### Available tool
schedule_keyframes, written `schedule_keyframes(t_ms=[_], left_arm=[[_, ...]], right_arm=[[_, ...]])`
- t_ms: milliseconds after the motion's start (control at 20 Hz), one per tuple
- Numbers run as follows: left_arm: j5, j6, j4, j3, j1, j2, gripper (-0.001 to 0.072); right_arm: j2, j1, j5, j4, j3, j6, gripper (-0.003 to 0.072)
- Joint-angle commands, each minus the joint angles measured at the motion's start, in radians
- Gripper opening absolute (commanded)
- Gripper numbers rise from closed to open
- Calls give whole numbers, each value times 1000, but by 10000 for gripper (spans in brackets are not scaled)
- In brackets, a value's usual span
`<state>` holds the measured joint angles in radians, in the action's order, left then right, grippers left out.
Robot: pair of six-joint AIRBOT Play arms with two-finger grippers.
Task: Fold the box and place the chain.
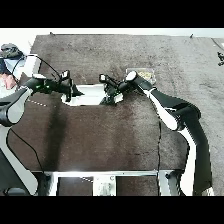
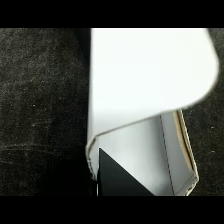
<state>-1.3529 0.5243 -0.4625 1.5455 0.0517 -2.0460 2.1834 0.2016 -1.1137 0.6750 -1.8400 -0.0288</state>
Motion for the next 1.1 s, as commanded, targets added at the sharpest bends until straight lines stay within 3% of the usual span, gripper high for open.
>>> schedule_keyframes(t_ms=[0,1050], left_arm=[[0,0,0,0,0,0,10],[-12,-15,0,0,-2,0,11]], right_arm=[[1,0,3,1,0,-1,427],[1,0,3,2,0,-1,427]])
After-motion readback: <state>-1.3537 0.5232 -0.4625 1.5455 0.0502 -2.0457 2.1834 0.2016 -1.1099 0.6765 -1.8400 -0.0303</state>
